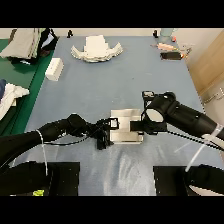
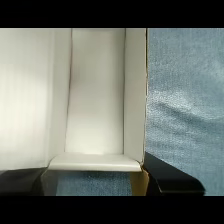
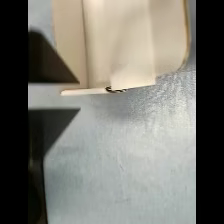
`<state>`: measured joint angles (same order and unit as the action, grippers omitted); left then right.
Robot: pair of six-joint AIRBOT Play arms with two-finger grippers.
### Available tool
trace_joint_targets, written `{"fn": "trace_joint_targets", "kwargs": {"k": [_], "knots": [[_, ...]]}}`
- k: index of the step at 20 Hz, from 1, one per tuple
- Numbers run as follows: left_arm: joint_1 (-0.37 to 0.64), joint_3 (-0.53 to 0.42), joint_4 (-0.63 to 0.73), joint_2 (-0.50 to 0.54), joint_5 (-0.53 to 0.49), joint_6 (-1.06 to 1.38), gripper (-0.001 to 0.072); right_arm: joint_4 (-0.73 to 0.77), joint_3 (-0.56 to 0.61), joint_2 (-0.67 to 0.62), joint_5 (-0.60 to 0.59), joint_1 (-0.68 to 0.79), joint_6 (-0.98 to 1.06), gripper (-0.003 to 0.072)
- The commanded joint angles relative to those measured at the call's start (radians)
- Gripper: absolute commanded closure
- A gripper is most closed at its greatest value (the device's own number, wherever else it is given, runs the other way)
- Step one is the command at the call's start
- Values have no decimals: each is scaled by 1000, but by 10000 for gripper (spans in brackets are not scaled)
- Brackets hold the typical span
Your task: Fold the box.
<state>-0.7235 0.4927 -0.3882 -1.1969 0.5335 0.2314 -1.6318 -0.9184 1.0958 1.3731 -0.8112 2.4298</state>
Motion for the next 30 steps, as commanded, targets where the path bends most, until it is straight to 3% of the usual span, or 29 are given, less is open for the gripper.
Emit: {"fn": "trace_joint_targets", "kwargs": {"k": [1, 4, 6, 10, 13, 16, 20, 23, 26, 30], "knots": [[0, 1, 0, 0, 0, 0, 201, -6, -1, -95, 40, 79, -86, 685], [0, 1, 0, 0, 0, 0, 201, 129, -1, -72, 9, 330, -333, 686], [0, 1, 0, 0, 0, 0, 200, 298, -1, -4, -32, 529, -512, 686], [0, 1, 0, 0, 0, 0, 200, 913, -1, 223, -41, 855, -912, 685], [0, 1, 0, 0, 0, 0, 200, 1238, -3, 381, 27, 918, -1070, 684], [0, 1, 0, 0, 0, 0, 201, 1260, -35, 457, 98, 875, -1116, 684], [0, 1, 0, 0, 0, 0, 200, 1249, -36, 457, 188, 786, -1236, 684], [0, 1, 0, 0, 0, 0, 201, 1118, -36, 412, 235, 702, -1299, 684], [0, 1, 0, 0, 1, 0, 201, 930, -35, 317, 213, 605, -1305, 684], [0, 1, 0, 0, 0, 0, 201, 729, -13, 156, 45, 454, -1305, 684]]}}
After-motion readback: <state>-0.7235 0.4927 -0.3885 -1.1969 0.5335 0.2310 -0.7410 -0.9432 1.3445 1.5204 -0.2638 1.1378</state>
